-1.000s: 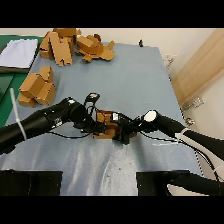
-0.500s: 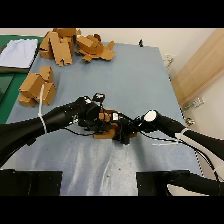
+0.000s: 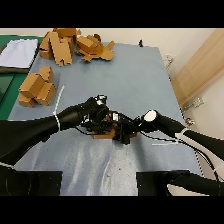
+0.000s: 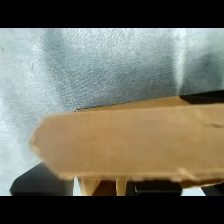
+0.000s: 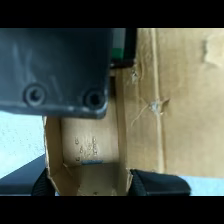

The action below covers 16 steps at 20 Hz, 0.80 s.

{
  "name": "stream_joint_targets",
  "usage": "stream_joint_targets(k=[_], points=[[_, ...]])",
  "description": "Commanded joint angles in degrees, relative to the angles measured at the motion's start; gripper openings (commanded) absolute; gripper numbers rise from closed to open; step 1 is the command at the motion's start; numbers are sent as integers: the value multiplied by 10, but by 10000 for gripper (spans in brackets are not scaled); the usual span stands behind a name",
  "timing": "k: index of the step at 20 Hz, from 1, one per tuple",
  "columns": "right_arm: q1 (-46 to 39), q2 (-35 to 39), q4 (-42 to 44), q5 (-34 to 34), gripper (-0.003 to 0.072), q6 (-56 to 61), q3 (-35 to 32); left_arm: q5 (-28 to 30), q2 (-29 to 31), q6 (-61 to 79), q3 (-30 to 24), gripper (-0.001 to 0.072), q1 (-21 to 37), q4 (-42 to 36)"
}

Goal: Fold the box.

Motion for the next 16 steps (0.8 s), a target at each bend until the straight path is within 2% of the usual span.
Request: stream_joint_targets(k=[1,2,3,4,5,13,14,15,16], points=[[0,0,1,0,444,2,0,-10,-6,-34,4,360,-12,20],[0,0,1,0,444,2,0,-10,-7,-37,4,309,-15,23],[0,0,1,0,443,2,0,-10,-8,-37,4,211,-16,29],[0,0,1,0,444,2,0,-9,-9,-37,4,191,-16,30],[0,0,1,0,444,2,0,-9,-10,-37,4,11,-16,30],[0,0,1,0,444,2,0,5,-10,-36,4,14,-20,14],[0,0,1,0,444,2,0,5,-9,-36,4,178,-20,14],[0,0,1,0,444,2,0,5,-9,-40,5,443,-20,12],[0,0,1,0,443,2,0,4,-8,-41,6,488,-20,9]])
